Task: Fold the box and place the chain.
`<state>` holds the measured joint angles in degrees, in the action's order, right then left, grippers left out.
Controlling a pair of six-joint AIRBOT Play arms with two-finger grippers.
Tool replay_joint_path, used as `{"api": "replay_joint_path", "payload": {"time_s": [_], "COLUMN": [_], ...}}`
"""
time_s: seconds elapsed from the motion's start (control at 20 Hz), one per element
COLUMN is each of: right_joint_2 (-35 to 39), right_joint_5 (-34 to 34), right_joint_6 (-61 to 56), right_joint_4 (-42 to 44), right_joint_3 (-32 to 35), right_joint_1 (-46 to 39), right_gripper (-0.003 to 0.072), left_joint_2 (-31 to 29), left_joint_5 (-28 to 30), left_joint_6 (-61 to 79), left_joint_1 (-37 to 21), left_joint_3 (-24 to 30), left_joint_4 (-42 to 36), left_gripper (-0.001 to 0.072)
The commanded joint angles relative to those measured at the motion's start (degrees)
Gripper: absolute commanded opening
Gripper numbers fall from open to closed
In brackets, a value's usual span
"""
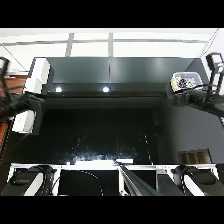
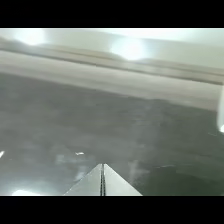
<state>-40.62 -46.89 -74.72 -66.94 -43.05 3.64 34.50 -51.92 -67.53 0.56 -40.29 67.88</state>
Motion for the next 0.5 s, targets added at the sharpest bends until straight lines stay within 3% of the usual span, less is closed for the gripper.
{"api": "replay_joint_path", "payload": {"time_s": [0.0,0.45], "right_joint_2": [0.8,0.8], "right_joint_5": [9.0,8.7], "right_joint_6": [-2.0,-2.0], "right_joint_4": [-6.8,-6.8], "right_joint_3": [4.7,4.7], "right_joint_1": [0.9,0.9], "right_gripper": [0.0012,0.0013], "left_joint_2": [-2.4,-2.4], "left_joint_5": [2.8,3.5], "left_joint_6": [-1.7,-1.7], "left_joint_1": [7.2,7.2], "left_joint_3": [3.8,3.9], "left_joint_4": [3.9,3.3], "left_gripper": [0.0026,0.0027]}}
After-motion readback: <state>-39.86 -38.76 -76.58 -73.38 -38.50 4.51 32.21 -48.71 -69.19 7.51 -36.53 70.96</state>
